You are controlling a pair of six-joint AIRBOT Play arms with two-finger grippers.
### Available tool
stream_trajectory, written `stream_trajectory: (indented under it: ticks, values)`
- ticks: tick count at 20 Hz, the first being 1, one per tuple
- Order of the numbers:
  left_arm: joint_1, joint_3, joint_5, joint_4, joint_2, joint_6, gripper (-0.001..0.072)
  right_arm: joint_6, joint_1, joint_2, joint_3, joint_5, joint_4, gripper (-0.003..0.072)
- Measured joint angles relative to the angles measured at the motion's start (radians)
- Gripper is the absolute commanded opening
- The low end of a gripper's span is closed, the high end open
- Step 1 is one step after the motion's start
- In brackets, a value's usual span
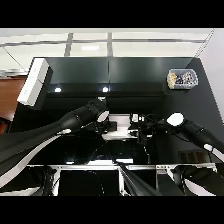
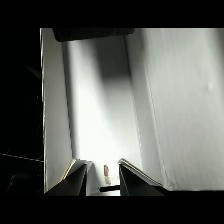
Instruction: Fold the box and place the chain.
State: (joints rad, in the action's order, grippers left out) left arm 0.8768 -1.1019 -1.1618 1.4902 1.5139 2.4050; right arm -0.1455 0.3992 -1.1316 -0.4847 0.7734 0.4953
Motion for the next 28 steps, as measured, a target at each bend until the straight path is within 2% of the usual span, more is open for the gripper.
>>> stream_trajectory:
  ticks: [1,3,5,6,7,8,10,11,12,13,14,15,16,18,23,28]
  values:
    - [0.000,0.000,0.000,-0.001,0.000,0.000,0.0024,0.000,0.000,-0.002,0.000,-0.001,-0.007,0.0233]
    - [0.000,0.000,0.001,-0.002,0.000,0.000,0.0024,0.000,0.000,-0.004,0.000,-0.006,-0.016,0.0328]
    - [0.000,0.000,0.002,-0.002,0.000,0.000,0.0025,0.000,0.000,-0.005,0.000,-0.011,-0.020,0.0321]
    - [0.000,0.000,0.002,-0.003,0.000,0.001,0.0024,0.000,0.000,-0.005,0.000,-0.013,-0.020,0.0271]
    - [0.000,0.000,0.002,-0.003,0.000,0.001,0.0024,0.000,0.000,-0.006,0.000,-0.014,-0.020,0.0311]
    - [0.000,0.000,0.002,-0.003,0.000,0.001,0.0024,0.000,0.000,-0.006,0.000,-0.015,-0.020,0.0434]
    - [0.000,0.000,0.002,-0.004,0.000,0.001,0.0024,0.000,0.000,-0.006,0.000,-0.016,-0.021,0.0435]
    - [0.000,0.000,0.002,-0.004,0.000,0.001,0.0024,0.000,0.000,-0.006,0.000,-0.017,-0.020,0.0401]
    - [0.000,0.000,0.002,-0.004,0.000,0.001,0.0024,0.000,0.000,-0.006,0.000,-0.018,-0.020,0.0165]
    - [0.000,0.000,0.002,-0.003,0.000,0.001,0.0024,0.000,0.000,-0.006,0.000,-0.019,-0.019,0.0289]
    - [0.000,0.000,0.002,-0.004,0.000,0.001,0.0024,0.000,0.000,-0.006,0.000,-0.018,-0.019,0.0378]
    - [0.000,0.000,0.002,-0.004,0.000,0.001,0.0024,0.000,0.000,-0.006,0.000,-0.018,-0.020,0.0370]
    - [0.000,0.000,0.002,-0.005,0.000,0.001,0.0024,0.000,0.000,-0.006,0.000,-0.018,-0.020,0.0149]
    - [0.000,0.000,0.002,-0.004,0.000,0.000,0.0024,0.000,0.000,-0.006,0.000,-0.018,-0.018,0.0003]
    - [0.000,0.000,0.002,-0.004,0.000,0.001,0.0024,0.124,-0.007,0.005,-0.006,-0.001,0.041,0.0010]
    - [0.000,0.000,0.002,-0.004,0.000,0.001,0.0025,0.566,-0.138,0.077,-0.098,0.179,0.164,0.0009]
